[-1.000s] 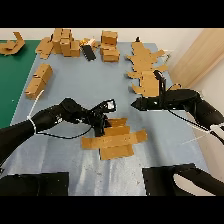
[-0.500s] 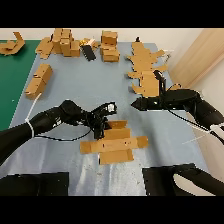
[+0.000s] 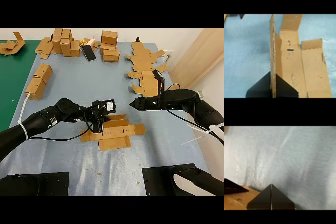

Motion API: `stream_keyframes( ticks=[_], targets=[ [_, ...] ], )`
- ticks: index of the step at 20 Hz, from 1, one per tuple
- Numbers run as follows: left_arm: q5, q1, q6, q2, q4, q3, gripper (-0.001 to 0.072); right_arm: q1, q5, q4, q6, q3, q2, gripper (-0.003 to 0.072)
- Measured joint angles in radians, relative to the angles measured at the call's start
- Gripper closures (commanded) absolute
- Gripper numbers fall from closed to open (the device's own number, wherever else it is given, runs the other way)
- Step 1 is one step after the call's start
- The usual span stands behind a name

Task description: Fold the box.

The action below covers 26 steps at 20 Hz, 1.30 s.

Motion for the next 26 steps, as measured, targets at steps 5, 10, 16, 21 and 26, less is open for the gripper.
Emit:
stream_keyframes(
  ticks=[5, 10, 16, 21, 26],
  targets=[
    [-0.055, 0.002, -0.037, -0.002, 0.001, -0.026, 0.0697, 0.035, 0.024, 0.002, 0.000, 0.000, 0.000, 0.0681],
    [-0.079, 0.003, -0.047, -0.002, -0.001, -0.045, 0.0696, 0.044, 0.031, 0.001, 0.000, 0.000, 0.000, 0.0681],
    [-0.112, 0.003, -0.048, -0.002, -0.018, -0.049, 0.0697, 0.046, 0.031, 0.000, 0.000, 0.000, 0.000, 0.0681],
    [-0.145, 0.003, -0.067, -0.002, -0.021, -0.051, 0.0696, 0.046, 0.031, -0.001, 0.000, 0.000, 0.000, 0.0681],
    [-0.154, 0.003, -0.079, -0.002, -0.024, -0.066, 0.0697, 0.046, 0.031, -0.001, 0.000, 0.000, 0.000, 0.0681]
  ],
)
